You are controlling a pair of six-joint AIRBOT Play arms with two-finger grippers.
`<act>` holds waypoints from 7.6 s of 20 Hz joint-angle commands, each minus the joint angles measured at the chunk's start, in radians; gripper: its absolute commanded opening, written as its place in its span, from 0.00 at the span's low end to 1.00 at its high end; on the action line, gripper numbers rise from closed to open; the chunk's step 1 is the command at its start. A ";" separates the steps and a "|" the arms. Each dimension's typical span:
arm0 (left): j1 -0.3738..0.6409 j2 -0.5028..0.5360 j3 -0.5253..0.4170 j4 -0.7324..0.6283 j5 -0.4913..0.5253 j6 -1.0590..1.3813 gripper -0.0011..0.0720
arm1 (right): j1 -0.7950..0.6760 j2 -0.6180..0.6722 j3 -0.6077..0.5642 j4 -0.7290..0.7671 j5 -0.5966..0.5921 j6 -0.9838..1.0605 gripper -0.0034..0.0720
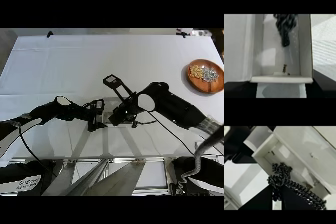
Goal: Fold the box and place the chain.
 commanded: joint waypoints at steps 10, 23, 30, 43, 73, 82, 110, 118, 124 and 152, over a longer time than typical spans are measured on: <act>0.000 0.001 0.000 0.000 0.000 0.000 0.39 | 0.013 -0.129 0.000 -0.012 -0.013 0.002 0.21; 0.000 0.001 0.000 0.000 0.000 0.000 0.39 | -0.022 0.276 0.000 -0.394 0.314 -0.163 0.21; 0.000 0.001 0.000 0.000 0.000 0.000 0.39 | -0.073 0.467 -0.148 -0.102 0.376 -0.481 0.06; 0.000 0.001 0.000 0.000 0.000 0.000 0.39 | -0.143 0.471 -0.646 -0.121 -0.251 -0.678 0.80; 0.000 0.001 0.000 0.000 0.000 0.000 0.39 | -0.472 0.184 -0.660 0.723 -0.306 -1.905 0.68; 0.000 0.001 0.000 0.000 0.000 0.000 0.39 | -0.472 0.152 -0.660 0.724 -0.308 -1.915 0.68; 0.000 0.001 0.000 0.000 0.000 0.000 0.39 | -0.472 0.136 -0.655 0.768 -0.278 -1.776 0.06; 0.000 0.001 0.000 0.000 0.000 0.000 0.39 | -0.472 0.248 -0.652 0.764 -0.383 -1.369 0.06; 0.000 0.001 0.000 0.000 0.000 0.000 0.39 | -0.472 0.433 -0.638 0.777 -0.398 -1.282 0.06; 0.000 0.001 0.000 0.000 0.000 0.000 0.39 | -0.176 0.086 -0.393 0.751 -0.385 -1.176 0.16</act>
